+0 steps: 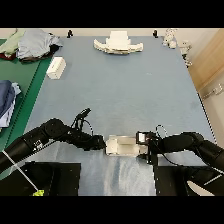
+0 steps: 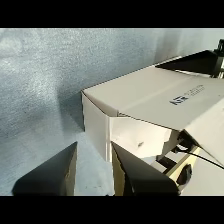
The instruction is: Fold the box.
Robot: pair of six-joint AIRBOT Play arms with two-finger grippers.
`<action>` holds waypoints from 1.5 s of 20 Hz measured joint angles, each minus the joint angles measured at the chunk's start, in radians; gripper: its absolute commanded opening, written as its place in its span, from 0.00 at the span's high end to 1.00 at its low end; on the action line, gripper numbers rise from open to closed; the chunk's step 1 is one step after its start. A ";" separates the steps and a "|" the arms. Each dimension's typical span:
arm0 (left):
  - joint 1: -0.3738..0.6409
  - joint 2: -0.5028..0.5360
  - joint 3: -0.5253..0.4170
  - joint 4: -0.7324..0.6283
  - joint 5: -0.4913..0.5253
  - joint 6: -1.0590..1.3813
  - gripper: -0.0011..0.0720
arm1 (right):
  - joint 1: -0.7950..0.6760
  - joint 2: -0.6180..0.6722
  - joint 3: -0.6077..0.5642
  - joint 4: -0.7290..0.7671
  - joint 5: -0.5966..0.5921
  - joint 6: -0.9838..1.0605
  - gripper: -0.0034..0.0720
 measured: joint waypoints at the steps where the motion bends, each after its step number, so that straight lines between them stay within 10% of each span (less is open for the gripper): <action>1: 0.000 0.000 0.000 -0.002 0.002 0.000 0.53 | 0.000 0.000 0.000 0.000 0.000 0.000 0.33; 12: -0.134 -0.050 0.032 -0.046 0.144 -0.062 0.49 | 0.000 0.000 0.000 0.000 0.000 0.000 0.34; 30: -0.509 -0.437 0.487 0.711 -0.149 -0.929 0.49 | 0.000 0.000 0.000 0.000 0.000 0.000 0.34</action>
